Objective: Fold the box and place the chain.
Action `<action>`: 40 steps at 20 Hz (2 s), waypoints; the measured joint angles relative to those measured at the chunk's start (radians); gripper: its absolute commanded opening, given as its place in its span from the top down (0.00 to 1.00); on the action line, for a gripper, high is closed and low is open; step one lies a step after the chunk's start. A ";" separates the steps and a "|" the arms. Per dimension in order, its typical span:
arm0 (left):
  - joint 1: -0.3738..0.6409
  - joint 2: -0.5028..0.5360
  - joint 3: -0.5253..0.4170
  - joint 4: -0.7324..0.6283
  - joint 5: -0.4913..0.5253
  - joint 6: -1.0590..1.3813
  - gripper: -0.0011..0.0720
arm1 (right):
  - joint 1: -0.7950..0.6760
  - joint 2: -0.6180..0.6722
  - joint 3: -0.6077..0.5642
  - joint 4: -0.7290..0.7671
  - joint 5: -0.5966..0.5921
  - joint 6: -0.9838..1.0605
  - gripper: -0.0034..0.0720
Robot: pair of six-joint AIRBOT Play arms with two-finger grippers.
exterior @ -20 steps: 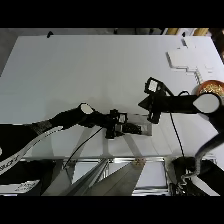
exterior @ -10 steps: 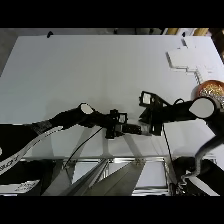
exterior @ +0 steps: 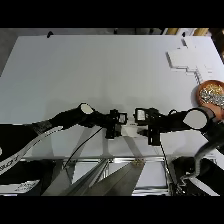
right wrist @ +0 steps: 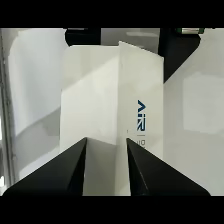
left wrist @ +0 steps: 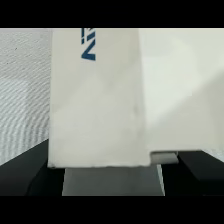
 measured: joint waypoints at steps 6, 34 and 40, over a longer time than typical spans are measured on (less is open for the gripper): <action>0.000 0.000 0.000 0.000 0.003 -0.003 0.51 | 0.005 0.000 -0.007 -0.055 -0.044 -0.027 0.68; 0.000 0.000 0.000 0.003 -0.008 0.002 0.51 | 0.005 0.021 -0.096 0.007 -0.167 -0.037 0.51; 0.000 0.000 0.000 0.002 -0.004 0.003 0.51 | 0.005 0.044 -0.096 0.091 -0.150 -0.037 0.52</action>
